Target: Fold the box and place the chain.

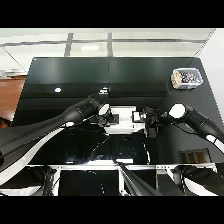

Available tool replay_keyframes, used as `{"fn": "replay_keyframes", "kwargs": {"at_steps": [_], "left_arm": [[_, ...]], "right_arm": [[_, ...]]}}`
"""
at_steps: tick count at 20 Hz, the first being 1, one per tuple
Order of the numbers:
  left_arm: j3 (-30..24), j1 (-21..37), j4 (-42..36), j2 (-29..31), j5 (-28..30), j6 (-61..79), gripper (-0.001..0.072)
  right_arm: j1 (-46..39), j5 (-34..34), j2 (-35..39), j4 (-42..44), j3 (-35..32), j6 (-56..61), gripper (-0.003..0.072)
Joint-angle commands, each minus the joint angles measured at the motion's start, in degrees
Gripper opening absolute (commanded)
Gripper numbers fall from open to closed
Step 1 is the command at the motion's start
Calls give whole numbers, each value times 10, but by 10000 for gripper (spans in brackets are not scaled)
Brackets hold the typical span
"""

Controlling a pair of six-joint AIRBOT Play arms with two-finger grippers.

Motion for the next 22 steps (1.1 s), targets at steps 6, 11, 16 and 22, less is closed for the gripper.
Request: {"fn": "replay_keyframes", "kwargs": {"at_steps": [6, 11, 16, 22], "left_arm": [[1, 0, 17, 0, -33, -8, 24], [1, 0, 17, 0, -27, -8, 25], [1, 0, 15, 0, -24, -8, 25], [1, 0, 15, 0, -24, -8, 26]], "right_arm": [[1, 3, 1, 45, 0, -4, 244], [1, -1, -12, 136, 0, -4, 244], [8, -1, -46, 177, 0, -4, 243], [21, -21, -59, 188, 0, 1, 242]]}}
